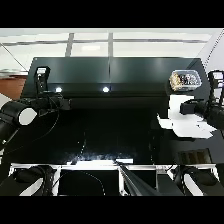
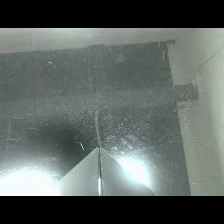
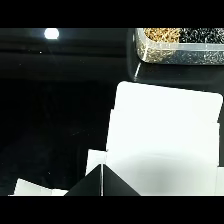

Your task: Fold the box and place the chain.

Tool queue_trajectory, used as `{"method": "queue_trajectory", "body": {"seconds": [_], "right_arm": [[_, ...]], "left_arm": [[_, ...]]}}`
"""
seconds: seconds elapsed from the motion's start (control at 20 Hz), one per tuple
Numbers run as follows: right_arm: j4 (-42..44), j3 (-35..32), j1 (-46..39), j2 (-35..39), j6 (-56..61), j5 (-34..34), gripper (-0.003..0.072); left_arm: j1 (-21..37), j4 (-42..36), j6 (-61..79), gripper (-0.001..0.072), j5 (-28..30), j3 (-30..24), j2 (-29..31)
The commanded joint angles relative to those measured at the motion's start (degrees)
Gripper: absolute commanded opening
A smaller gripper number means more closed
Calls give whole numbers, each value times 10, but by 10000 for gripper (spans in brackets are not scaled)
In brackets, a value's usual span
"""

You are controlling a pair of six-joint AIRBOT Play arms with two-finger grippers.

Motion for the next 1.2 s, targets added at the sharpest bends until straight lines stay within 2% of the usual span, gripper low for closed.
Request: {"method": "queue_trajectory", "body": {"seconds": [0.0,0.75,0.9,1.1,1.15], "right_arm": [[0,0,1,1,0,0,23],[12,0,1,1,0,5,23],[13,0,1,1,1,81,23],[41,0,0,1,1,132,24],[41,0,0,0,1,136,57]], "left_arm": [[1,0,0,32,0,0,0],[1,0,0,32,7,0,-1],[0,-43,0,32,61,0,-2],[1,-49,0,32,101,0,-6],[0,-50,0,32,107,0,-7]]}}
